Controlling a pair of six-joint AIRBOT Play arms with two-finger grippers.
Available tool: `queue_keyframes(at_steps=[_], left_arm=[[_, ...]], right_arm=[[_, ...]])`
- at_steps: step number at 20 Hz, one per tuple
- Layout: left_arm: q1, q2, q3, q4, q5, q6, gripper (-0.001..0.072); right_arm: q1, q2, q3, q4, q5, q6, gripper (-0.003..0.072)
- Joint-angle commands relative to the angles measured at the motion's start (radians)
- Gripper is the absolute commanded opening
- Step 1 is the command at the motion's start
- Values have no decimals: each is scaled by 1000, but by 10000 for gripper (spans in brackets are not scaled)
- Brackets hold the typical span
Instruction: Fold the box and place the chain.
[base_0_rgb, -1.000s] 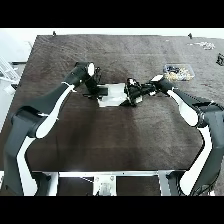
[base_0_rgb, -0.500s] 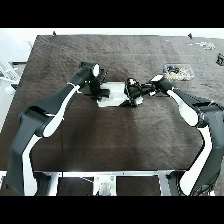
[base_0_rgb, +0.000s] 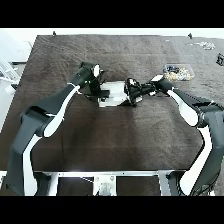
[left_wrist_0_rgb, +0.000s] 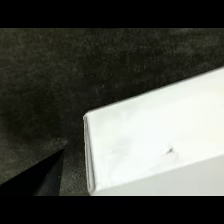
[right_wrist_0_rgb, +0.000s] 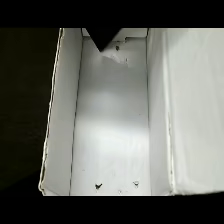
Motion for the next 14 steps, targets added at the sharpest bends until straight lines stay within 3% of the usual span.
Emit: queue_keyframes(at_steps=[1, 5, 11, 14], left_arm=[[2, 3, 12, -8, -9, 5, 542], [8, 5, 78, -11, -65, 51, 543], [39, 107, 68, -26, -69, 194, 542], [110, 186, 11, -129, -71, 358, 541]], right_arm=[[-1, 0, 0, 3, 5, 3, 582], [-1, 0, 0, 3, 5, 3, 582], [-1, 0, 0, 3, 5, 3, 582], [-1, 0, 0, 3, 5, 3, 582]])
